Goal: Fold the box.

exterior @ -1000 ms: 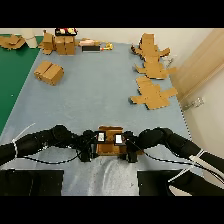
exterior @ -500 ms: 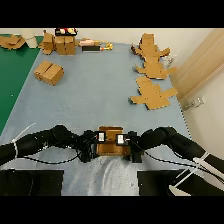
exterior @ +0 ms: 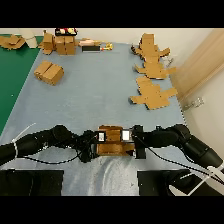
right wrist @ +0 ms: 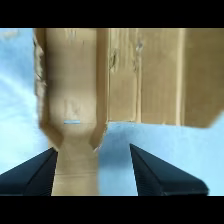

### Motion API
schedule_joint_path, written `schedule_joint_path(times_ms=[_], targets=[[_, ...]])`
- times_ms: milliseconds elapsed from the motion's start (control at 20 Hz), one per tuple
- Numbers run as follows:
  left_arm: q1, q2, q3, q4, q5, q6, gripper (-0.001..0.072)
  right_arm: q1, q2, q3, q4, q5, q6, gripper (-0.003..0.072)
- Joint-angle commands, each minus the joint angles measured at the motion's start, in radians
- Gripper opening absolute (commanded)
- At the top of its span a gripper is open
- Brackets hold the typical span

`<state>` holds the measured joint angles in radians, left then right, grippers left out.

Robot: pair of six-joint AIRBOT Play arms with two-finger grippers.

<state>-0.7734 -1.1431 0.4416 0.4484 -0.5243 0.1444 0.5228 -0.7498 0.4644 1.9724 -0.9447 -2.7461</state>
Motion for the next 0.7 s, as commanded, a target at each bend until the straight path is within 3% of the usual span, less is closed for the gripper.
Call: schedule_joint_path(times_ms=[0,100,200,350,550,600,650], targets=[[0.000,0.000,0.000,0.001,0.000,0.000,0.0362,0.000,0.090,0.018,0.088,-0.164,0.191,0.0715],[0.000,0.000,0.000,0.001,0.001,0.000,0.0362,0.000,0.132,0.018,0.199,-0.246,0.204,0.0714],[0.000,0.000,0.000,0.001,0.000,0.000,0.0362,0.001,0.159,0.018,0.265,-0.318,0.434,0.0714],[0.000,0.000,0.000,0.001,0.001,0.000,0.0362,0.001,0.171,0.016,0.271,-0.300,0.782,0.0714],[0.000,0.000,0.000,0.001,0.000,0.000,0.0362,0.006,0.132,0.016,0.299,-0.197,0.892,0.0709],[0.000,0.000,0.000,0.001,0.000,0.000,0.0362,0.006,0.108,0.016,0.315,-0.189,0.943,0.0695],[0.000,0.000,0.000,0.001,0.001,0.000,0.0362,0.007,0.082,0.016,0.337,-0.189,1.021,0.0603]])
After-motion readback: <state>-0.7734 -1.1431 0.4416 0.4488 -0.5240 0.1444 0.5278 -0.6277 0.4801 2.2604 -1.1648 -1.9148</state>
